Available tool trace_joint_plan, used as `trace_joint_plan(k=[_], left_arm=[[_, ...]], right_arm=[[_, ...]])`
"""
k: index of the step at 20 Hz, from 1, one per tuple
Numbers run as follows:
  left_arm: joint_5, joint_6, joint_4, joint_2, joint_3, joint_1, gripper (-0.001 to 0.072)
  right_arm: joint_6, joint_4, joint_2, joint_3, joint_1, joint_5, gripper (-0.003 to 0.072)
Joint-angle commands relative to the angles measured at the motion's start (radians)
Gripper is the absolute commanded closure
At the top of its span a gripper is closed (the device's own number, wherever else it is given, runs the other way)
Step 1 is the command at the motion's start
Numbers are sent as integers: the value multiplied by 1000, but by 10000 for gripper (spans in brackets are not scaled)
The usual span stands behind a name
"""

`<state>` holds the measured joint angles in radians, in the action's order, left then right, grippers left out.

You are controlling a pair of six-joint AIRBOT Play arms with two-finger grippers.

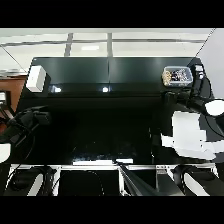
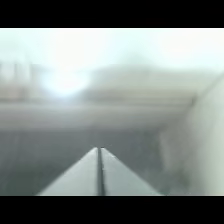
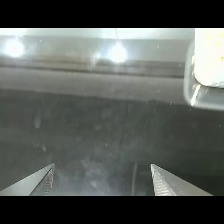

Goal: Fold the box and place the chain.

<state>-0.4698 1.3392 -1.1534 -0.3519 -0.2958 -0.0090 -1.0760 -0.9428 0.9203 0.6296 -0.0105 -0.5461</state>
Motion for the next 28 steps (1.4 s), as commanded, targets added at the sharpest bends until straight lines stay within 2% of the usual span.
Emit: trace_joint_plan(k=[1, 2, 5, 7, 9, 11, 12, 14, 17, 23, 26, 28], left_arm=[[195, 0, 146, -39, -4, -6, 304], [205, -1, 145, -50, -8, -5, 104], [164, -37, 134, -96, -26, -21, 87], [19, -105, 58, -171, -85, -45, 88], [-147, -18, -70, -297, -188, -57, 88], [-277, 179, -218, -429, -307, -56, 64], [-325, 221, -254, -485, -359, -56, 0], [-367, 221, -254, -558, -422, -57, 0], [-375, 222, -236, -601, -451, -57, 1], [-392, 222, -208, -608, -451, -57, 1], [-401, 222, -174, -608, -451, -60, 1], [-411, 222, -166, -608, -451, -61, 2]], right_arm=[[-41, -67, 4, 5, -10, -55, -27], [-90, -113, 4, 19, -31, -57, -27], [-231, -301, 15, 136, -202, -68, -26], [-257, -333, 59, 251, -365, -101, -26], [-288, -331, 130, 364, -513, -145, -26], [-304, -334, 222, 468, -644, -241, -27], [-304, -337, 267, 509, -699, -315, -26], [-283, -337, 353, 567, -789, -460, -26], [-134, -335, 437, 575, -868, -600, -26], [81, -356, 533, 566, -945, -746, -25], [116, -399, 522, 449, -961, -823, -25], [120, -480, 495, 360, -972, -818, -24]])
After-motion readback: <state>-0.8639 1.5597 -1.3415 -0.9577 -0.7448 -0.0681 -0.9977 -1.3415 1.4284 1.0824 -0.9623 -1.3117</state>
